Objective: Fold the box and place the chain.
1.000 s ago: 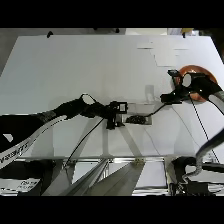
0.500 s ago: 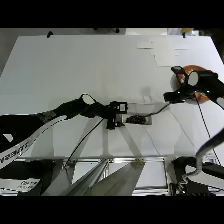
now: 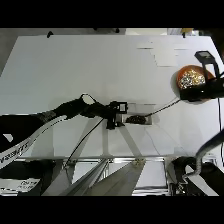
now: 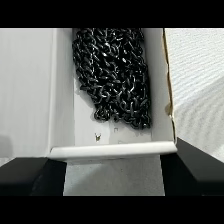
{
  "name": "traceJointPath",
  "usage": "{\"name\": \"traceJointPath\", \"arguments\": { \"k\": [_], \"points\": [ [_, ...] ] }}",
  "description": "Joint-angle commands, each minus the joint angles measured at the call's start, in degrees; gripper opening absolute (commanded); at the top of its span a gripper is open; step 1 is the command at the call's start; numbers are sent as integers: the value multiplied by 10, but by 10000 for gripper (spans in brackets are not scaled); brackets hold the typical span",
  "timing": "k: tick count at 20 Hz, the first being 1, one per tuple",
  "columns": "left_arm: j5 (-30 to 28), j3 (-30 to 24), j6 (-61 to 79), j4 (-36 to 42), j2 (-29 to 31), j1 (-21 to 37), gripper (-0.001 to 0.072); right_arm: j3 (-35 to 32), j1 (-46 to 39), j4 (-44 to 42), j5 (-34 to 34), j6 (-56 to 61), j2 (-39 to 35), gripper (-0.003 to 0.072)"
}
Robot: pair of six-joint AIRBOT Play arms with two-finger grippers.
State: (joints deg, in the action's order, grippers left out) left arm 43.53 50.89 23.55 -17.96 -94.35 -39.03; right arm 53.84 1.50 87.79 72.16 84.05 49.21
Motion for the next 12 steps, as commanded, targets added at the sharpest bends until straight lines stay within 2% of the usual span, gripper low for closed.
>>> {"name": "traceJointPath", "arguments": {
  "k": [1,6,12],
  "points": [
    [0,0,0,0,0,0,207,1,0,-82,61,-23,-70,22],
    [0,0,0,0,0,0,207,1,0,-209,94,-38,-119,22],
    [0,0,0,0,0,0,207,1,0,-350,95,-68,-127,22]
  ]
}}
